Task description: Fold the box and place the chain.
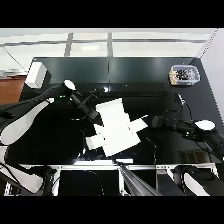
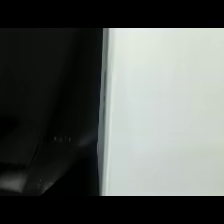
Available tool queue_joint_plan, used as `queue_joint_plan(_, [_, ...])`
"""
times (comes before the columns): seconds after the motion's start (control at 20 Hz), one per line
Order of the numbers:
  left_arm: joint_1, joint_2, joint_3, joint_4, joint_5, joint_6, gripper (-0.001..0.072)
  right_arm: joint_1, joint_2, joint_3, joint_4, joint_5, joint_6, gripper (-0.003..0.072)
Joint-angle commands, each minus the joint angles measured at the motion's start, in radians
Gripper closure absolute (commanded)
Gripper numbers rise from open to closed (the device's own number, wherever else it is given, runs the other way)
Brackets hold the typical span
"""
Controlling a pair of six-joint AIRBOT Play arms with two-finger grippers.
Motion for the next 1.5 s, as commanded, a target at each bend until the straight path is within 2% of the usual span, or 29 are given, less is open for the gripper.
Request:
queue_joint_plan(0.0, [0.000, 0.009, 0.021, 0.018, -0.002, 0.026, 0.0681, -0.006, 0.001, 0.091, -0.153, 0.058, 0.000, -0.0025])
queue_joint_plan(0.1, [-0.003, 0.061, 0.026, 0.058, 0.023, 0.029, 0.0683, -0.006, 0.001, 0.206, -0.354, 0.105, 0.000, -0.0025])
queue_joint_plan(0.2, [-0.020, 0.158, 0.000, 0.062, 0.076, 0.088, 0.0684, -0.006, 0.001, 0.298, -0.521, 0.112, -0.001, -0.0024])
queue_joint_plan(0.3, [-0.061, 0.300, -0.093, 0.056, 0.265, 0.201, 0.0681, -0.006, 0.001, 0.345, -0.628, 0.057, 0.000, -0.0019])
queue_joint_plan(0.4, [-0.102, 0.399, -0.189, 0.065, 0.457, 0.375, 0.0678, -0.005, 0.001, 0.352, -0.624, -0.013, 0.000, -0.0019])
queue_joint_plan(0.5, [-0.134, 0.404, -0.207, 0.069, 0.530, 0.579, 0.0679, -0.003, 0.000, 0.351, -0.550, -0.043, 0.000, -0.0019])
queue_joint_plan(0.6, [-0.181, 0.374, -0.190, 0.076, 0.588, 0.592, 0.0678, 0.004, 0.000, 0.351, -0.534, -0.015, -0.033, -0.0019])
queue_joint_plan(0.75, [-0.245, 0.294, -0.130, 0.236, 0.586, 0.551, 0.0678, 0.011, -0.004, 0.349, -0.564, 0.134, -0.222, -0.0020])
queue_joint_plan(0.85, [-0.256, 0.243, -0.098, 0.264, 0.579, 0.521, 0.0678, 0.022, -0.004, 0.334, -0.563, 0.200, -0.284, -0.0021])
queue_joint_plan(1.05, [-0.256, 0.204, -0.085, 0.262, 0.579, 0.521, 0.0678, 0.081, -0.009, 0.280, -0.542, 0.204, -0.367, -0.0021])
queue_joint_plan(1.2, [-0.256, 0.204, -0.084, 0.262, 0.579, 0.521, 0.0678, 0.149, -0.012, 0.235, -0.583, 0.201, -0.513, -0.0020])
queue_joint_plan(1.45, [-0.256, 0.204, -0.084, 0.262, 0.577, 0.521, 0.0678, 0.260, -0.012, 0.177, -0.610, 0.177, -0.544, -0.0020])
